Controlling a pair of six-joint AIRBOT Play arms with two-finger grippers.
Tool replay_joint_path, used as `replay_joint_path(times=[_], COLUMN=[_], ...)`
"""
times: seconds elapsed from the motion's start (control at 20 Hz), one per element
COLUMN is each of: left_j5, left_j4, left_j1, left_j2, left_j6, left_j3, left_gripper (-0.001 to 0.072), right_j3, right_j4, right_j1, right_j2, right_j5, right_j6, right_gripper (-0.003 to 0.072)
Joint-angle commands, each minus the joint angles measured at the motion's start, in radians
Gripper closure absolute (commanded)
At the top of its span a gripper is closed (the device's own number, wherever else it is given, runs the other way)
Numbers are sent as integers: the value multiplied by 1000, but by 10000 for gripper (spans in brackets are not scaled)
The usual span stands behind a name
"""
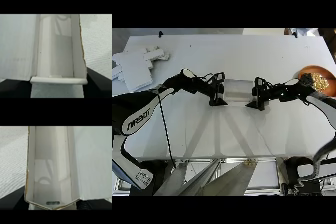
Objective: Fold the box and place the chain.
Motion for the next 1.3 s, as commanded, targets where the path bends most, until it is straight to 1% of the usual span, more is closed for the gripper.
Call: replay_joint_path(times=[0.0, 0.15, 0.2, 0.25, 0.3, 0.55, 0.65, 0.75, 1.0, 1.25], left_j5=[0, 0, 0, 0, 0, 0, 0, 1, 1, 1], left_j4=[0, 0, 0, 0, 0, 0, 0, 0, 0, 0], left_j1=[0, 0, 0, 0, 0, 0, 0, 0, 0, 0], left_j2=[-1, -1, -1, -1, -1, -1, -1, -1, -1, -1], left_j6=[0, 0, 0, 0, 0, 0, 0, 0, 0, 0], left_j3=[0, 0, 0, 0, 0, 0, 0, 0, 0, 0], left_gripper=[143, 143, 143, 143, 143, 143, 143, 143, 143, 143], right_j3=[1, 1, 1, 1, 1, 1, 1, 1, 1, 1], right_j4=[0, 0, 2, 3, 3, -5, -38, -107, -325, -456], right_j1=[0, 0, 0, 0, 0, 0, 0, 0, 0, 0], right_j2=[0, 0, 1, 2, 4, 53, 91, 134, 231, 323], right_j5=[3, 2, 2, 2, 2, 3, 0, -2, -3, 0], right_j6=[0, 8, 8, 8, 8, 43, 61, 78, 232, 360], right_gripper=[169, 161, 104, 16, -9, -9, -9, -9, -9, -1])
